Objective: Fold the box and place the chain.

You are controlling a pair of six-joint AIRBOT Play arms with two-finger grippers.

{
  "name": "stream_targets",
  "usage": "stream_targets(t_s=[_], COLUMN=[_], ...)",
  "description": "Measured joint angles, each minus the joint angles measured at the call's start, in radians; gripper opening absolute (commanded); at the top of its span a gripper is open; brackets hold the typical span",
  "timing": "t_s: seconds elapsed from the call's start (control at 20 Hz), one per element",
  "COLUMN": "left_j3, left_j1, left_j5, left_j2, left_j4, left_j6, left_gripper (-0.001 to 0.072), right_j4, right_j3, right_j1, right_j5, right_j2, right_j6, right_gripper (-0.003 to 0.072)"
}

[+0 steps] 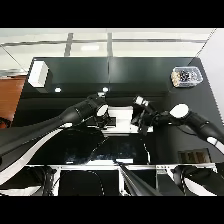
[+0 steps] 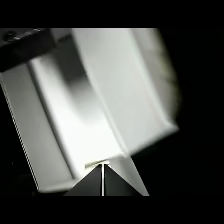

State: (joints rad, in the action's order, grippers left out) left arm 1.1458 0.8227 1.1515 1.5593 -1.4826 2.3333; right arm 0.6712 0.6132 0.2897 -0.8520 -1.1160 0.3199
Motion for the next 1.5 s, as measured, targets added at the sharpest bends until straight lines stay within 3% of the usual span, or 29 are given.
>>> stream_targets(t_s=[0.15, 0.3, 0.55, 0.75, 1.1, 1.15, 1.2, 1.25, 1.4, 1.45, 1.5], left_j3=[0.0, 0.0, 0.0, 0.0, 0.0, 0.0, 0.0, 0.0, 0.0, 0.0, 0.0], left_j1=[0.0, 0.0, 0.0, -0.001, -0.001, -0.001, -0.001, -0.001, -0.001, -0.001, -0.001], left_j5=[0.002, 0.003, 0.002, 0.002, 0.002, 0.002, 0.002, 0.003, 0.003, 0.003, 0.003], left_j2=[0.0, 0.0, 0.0, 0.0, 0.0, 0.0, 0.0, 0.0, 0.0, 0.0, 0.0], left_j4=[0.0, 0.0, -0.001, -0.001, -0.001, -0.001, -0.001, -0.001, -0.001, -0.001, -0.001], left_j6=[0.0, 0.001, 0.001, 0.001, 0.002, 0.001, 0.002, 0.002, 0.002, 0.002, 0.001], left_gripper=[0.0029, 0.0029, 0.0029, 0.0029, 0.0029, 0.0029, 0.0029, 0.0029, 0.0029, 0.0029, 0.0029], right_j4=[0.192, 0.292, 0.212, 0.074, -0.136, -0.147, -0.151, -0.15, -0.121, -0.115, -0.114], right_j3=[0.07, 0.09, -0.011, -0.062, -0.064, -0.05, -0.034, -0.014, 0.051, 0.072, 0.088], right_j1=[-0.156, -0.363, -0.627, -0.602, -0.33, -0.309, -0.296, -0.287, -0.277, -0.275, -0.273], right_j5=[-0.149, -0.222, -0.248, -0.285, -0.248, -0.258, -0.275, -0.294, -0.358, -0.383, -0.404], right_j2=[0.054, 0.074, 0.033, -0.088, -0.232, -0.238, -0.241, -0.245, -0.249, -0.249, -0.25], right_j6=[0.298, 0.57, 0.807, 0.795, 0.679, 0.66, 0.645, 0.632, 0.613, 0.608, 0.605], right_gripper=[0.0017, 0.0017, 0.0017, 0.0017, 0.0022, 0.0152, 0.0381, 0.0488, 0.0516, 0.063, 0.0654])
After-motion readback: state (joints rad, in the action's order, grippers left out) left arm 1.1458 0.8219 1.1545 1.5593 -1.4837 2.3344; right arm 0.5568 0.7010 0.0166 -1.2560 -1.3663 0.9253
